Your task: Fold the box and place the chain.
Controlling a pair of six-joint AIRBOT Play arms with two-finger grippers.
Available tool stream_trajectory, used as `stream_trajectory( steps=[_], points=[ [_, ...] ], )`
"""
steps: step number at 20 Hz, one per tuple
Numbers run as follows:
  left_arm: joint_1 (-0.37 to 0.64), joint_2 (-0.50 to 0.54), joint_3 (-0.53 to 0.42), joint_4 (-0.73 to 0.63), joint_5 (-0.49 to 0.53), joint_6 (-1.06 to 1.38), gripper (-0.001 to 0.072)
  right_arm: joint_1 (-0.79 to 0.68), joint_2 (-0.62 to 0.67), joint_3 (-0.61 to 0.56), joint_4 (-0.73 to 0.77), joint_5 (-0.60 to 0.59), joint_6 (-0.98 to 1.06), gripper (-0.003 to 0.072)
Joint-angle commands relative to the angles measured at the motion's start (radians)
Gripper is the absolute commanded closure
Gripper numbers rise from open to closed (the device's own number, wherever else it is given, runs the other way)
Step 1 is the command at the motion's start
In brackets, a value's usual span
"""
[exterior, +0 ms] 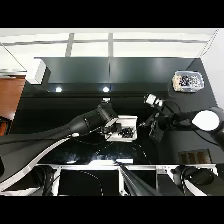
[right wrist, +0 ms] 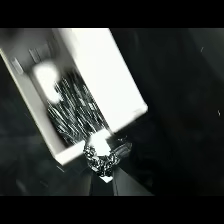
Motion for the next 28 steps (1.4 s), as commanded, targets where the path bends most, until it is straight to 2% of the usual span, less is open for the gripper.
stream_trajectory(
  steps=[1, 4, 9, 10, 11, 12, 17, 18, 19, 20, 21, 24, 28],
  points=[
    [0.000, -0.001, 0.000, 0.000, 0.002, 0.000, 0.0680, 0.000, 0.025, 0.064, 0.168, 0.017, 0.181, 0.0675],
    [0.000, -0.001, 0.000, -0.002, 0.001, 0.000, 0.0680, 0.005, 0.011, 0.045, 0.267, -0.069, 0.248, 0.0675],
    [0.000, -0.001, 0.000, -0.008, -0.006, 0.010, 0.0679, 0.064, -0.061, -0.051, 0.267, -0.151, 0.264, 0.0672],
    [0.000, -0.002, 0.000, -0.010, -0.016, 0.014, 0.0679, 0.072, -0.071, -0.053, 0.266, -0.157, 0.264, 0.0600],
    [-0.003, -0.003, 0.000, -0.006, -0.008, 0.036, 0.0678, 0.070, -0.070, -0.052, 0.264, -0.164, 0.275, 0.0345],
    [-0.001, -0.004, 0.000, -0.007, -0.001, 0.057, 0.0678, 0.054, -0.067, -0.044, 0.241, -0.149, 0.283, 0.0240],
    [0.013, -0.004, 0.002, -0.030, -0.001, 0.056, 0.0677, -0.151, -0.008, 0.041, 0.083, 0.050, 0.294, 0.0241],
    [0.013, -0.003, 0.006, -0.034, -0.002, 0.057, 0.0634, -0.196, 0.003, 0.050, 0.083, 0.068, 0.294, 0.0241],
    [0.010, -0.002, 0.016, -0.034, -0.005, 0.057, 0.0451, -0.234, 0.015, 0.052, 0.084, 0.080, 0.294, 0.0241],
    [0.011, 0.001, 0.034, -0.043, -0.012, 0.060, 0.0235, -0.268, 0.027, 0.052, 0.083, 0.090, 0.293, 0.0241],
    [0.011, 0.005, 0.057, -0.049, -0.026, 0.092, 0.0130, -0.296, 0.032, 0.052, 0.083, 0.101, 0.293, 0.0241],
    [0.013, 0.061, 0.098, -0.043, -0.049, 0.259, 0.0130, -0.352, 0.036, 0.052, 0.083, 0.123, 0.293, 0.0241],
    [0.058, 0.251, 0.059, -0.018, -0.073, 0.558, 0.0130, -0.366, 0.036, 0.052, 0.083, 0.135, 0.294, 0.0241]
  ],
)
